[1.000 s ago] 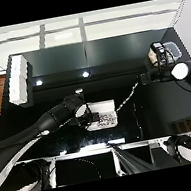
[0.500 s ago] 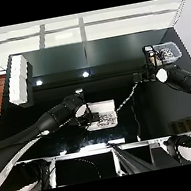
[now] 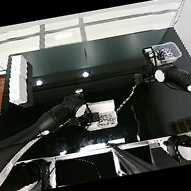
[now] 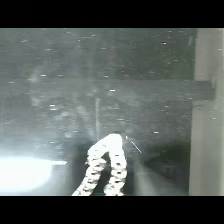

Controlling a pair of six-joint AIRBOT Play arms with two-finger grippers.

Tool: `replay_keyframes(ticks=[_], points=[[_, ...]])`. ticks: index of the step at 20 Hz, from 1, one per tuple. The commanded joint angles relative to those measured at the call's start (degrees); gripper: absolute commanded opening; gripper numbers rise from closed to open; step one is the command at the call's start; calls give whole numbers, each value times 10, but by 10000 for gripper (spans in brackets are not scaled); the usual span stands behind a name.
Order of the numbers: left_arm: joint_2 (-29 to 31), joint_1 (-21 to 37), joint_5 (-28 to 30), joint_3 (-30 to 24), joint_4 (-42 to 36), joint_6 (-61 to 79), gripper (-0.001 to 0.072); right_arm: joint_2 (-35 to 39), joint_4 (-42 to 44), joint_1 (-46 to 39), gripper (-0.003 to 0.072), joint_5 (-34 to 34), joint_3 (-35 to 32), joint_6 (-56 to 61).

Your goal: Fold the box and place the chain.

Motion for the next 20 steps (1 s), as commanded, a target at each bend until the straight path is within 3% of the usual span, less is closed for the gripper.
replay_keyframes(ticks=[1,2,3,10,18,19,20], points=[[0,0,0,0,0,0,28,-2,-5,1,231,28,0,11],[0,0,0,0,0,0,28,-2,-5,1,115,35,1,11],[0,0,0,0,0,0,28,-2,-5,1,62,43,4,11],[0,0,0,0,0,0,28,17,-5,0,51,166,77,12],[0,0,1,0,0,0,28,160,10,0,46,283,103,-21],[0,0,1,0,0,0,29,156,10,0,111,274,96,-21],[0,0,0,0,0,0,28,147,10,1,365,255,83,-17]])
